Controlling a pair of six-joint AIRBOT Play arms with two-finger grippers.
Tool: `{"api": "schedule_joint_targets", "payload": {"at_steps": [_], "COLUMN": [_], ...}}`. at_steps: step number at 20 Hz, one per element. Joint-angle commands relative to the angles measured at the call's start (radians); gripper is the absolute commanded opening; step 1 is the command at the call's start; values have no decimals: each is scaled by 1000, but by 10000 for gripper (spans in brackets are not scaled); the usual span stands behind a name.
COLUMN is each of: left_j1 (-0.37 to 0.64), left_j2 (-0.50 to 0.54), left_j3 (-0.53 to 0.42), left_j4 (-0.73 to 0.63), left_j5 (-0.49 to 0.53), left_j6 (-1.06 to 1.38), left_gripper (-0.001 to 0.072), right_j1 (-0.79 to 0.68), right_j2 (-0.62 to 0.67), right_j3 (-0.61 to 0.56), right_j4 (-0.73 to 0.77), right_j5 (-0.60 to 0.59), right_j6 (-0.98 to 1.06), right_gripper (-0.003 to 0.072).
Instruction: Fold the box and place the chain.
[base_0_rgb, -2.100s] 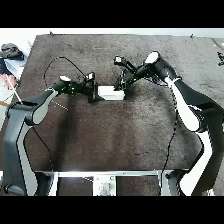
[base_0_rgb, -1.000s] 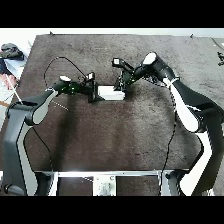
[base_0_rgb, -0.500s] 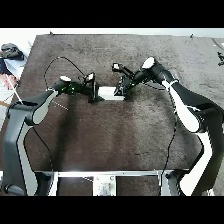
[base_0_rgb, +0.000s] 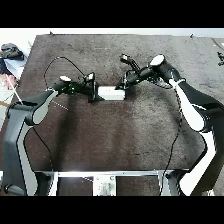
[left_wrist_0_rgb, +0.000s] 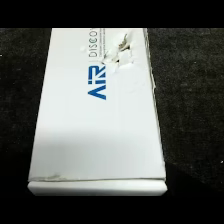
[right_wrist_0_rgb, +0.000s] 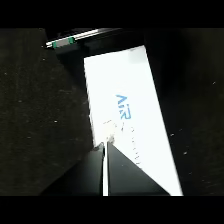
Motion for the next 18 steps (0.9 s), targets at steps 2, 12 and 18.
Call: {"api": "schedule_joint_targets", "payload": {"at_steps": [2, 12, 18], "left_j1": [0, 0, 0], "left_j2": [0, 0, 0], "left_j3": [0, 0, 0], "left_j4": [0, 0, 0], "left_j5": [1, 1, 1], "left_j6": [0, 0, 0], "left_gripper": [528, 528, 528], "right_j1": [-20, -39, -102], "right_j2": [1, 66, 331], "right_j3": [-100, -213, -231], "right_j4": [4, 98, 278], "right_j5": [-70, -186, -185], "right_j6": [29, 24, 132], "right_gripper": [29, 13, 11]}}
